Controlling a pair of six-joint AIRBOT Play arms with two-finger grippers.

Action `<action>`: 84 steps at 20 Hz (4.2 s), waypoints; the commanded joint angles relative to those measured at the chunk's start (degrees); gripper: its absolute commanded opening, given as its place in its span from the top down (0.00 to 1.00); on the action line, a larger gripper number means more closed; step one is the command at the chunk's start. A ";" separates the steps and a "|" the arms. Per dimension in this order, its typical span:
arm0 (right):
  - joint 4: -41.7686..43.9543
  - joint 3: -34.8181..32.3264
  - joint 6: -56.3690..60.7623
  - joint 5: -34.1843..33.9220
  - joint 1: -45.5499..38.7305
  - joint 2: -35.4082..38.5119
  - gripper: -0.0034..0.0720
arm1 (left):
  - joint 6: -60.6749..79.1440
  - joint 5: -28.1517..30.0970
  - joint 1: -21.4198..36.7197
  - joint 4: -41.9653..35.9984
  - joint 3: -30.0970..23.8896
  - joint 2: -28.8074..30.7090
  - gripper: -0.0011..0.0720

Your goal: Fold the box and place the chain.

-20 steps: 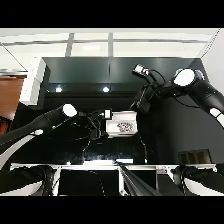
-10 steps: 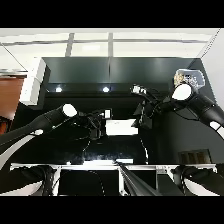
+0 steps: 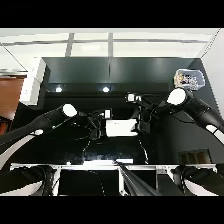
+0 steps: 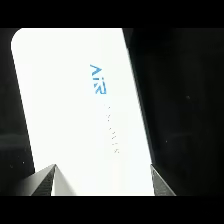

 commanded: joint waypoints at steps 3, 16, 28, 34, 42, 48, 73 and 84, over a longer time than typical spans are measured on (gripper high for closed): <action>-0.85 -0.11 -0.15 -1.55 0.55 -0.02 0.38 | -0.02 0.00 0.00 0.00 0.02 -0.04 0.52; -0.46 -0.42 0.13 0.37 0.52 -0.02 0.62 | -0.02 0.00 0.00 0.00 0.02 -0.04 0.52; 0.39 -2.05 0.11 -0.50 0.52 -0.02 0.43 | -0.02 0.00 0.00 0.00 0.02 -0.04 0.52; 0.39 -2.05 0.13 -0.48 0.52 -0.02 0.44 | -0.02 -0.02 0.00 0.00 0.02 -0.04 0.52; 0.63 0.24 10.54 3.89 -2.43 3.72 0.44 | -0.02 -0.02 0.00 0.00 0.02 -0.04 0.52; 10.36 -5.73 30.40 7.48 -8.79 6.38 0.93 | -0.02 -0.02 0.00 0.00 0.02 -0.04 0.52; 27.39 -12.46 30.10 -2.93 -6.29 -8.00 0.93 | -0.02 0.00 0.00 0.00 0.02 -0.04 0.52; 23.26 -8.11 32.00 11.93 -22.84 9.86 0.93 | -0.04 0.15 0.61 0.02 0.04 0.00 0.51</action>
